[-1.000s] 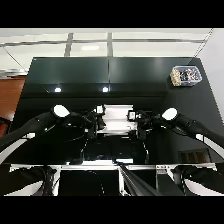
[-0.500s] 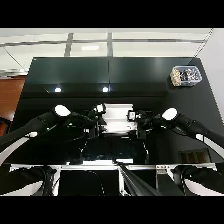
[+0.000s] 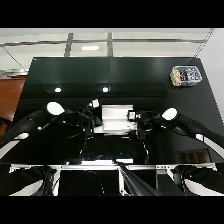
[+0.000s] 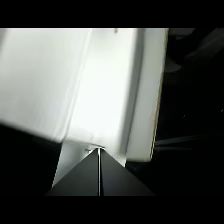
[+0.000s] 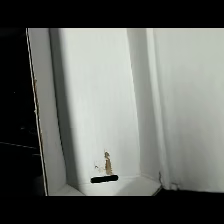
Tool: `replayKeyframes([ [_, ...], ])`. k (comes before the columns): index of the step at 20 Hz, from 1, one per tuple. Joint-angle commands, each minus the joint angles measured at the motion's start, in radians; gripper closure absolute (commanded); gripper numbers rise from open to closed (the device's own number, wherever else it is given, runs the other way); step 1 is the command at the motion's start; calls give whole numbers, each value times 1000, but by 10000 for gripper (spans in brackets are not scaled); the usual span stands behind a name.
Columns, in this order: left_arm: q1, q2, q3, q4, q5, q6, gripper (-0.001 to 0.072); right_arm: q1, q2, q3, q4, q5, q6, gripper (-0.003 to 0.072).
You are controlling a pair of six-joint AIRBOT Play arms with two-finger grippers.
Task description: Fold the box and place the chain.
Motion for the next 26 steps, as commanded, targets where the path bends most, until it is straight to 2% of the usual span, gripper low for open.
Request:
replayKeyframes([
  [1,91,128,6,325,-53,-410,684,1,-1,0,-1,1,0,552],
  [3,189,178,4,457,-51,-691,683,1,-1,0,-1,1,0,552],
  [5,324,173,-14,430,-56,-994,683,1,-1,0,-1,1,0,552],
  [7,434,120,-51,317,-133,-1160,683,1,-1,0,-1,1,0,552],
  [9,497,23,-84,106,-258,-1051,683,1,-1,0,-1,1,0,552],
  [11,486,-87,-88,-12,-328,-955,685,1,-1,0,-1,1,0,552],
  [14,373,-195,-75,-24,-282,-955,685,1,-1,0,-1,1,-1,552],
  [18,247,-216,-27,-27,-228,-955,684,3,-1,0,-5,2,0,552],
  [23,232,-215,-10,-76,-257,-850,683,3,-1,0,-5,2,0,552],
  [24,232,-215,-3,-76,-270,-835,662,3,-1,0,-5,2,-1,552],
  [25,232,-215,5,-76,-278,-832,555,3,-1,0,-5,2,0,552],
  [26,232,-215,14,-76,-284,-833,344,3,-1,0,-5,2,-1,552],
])
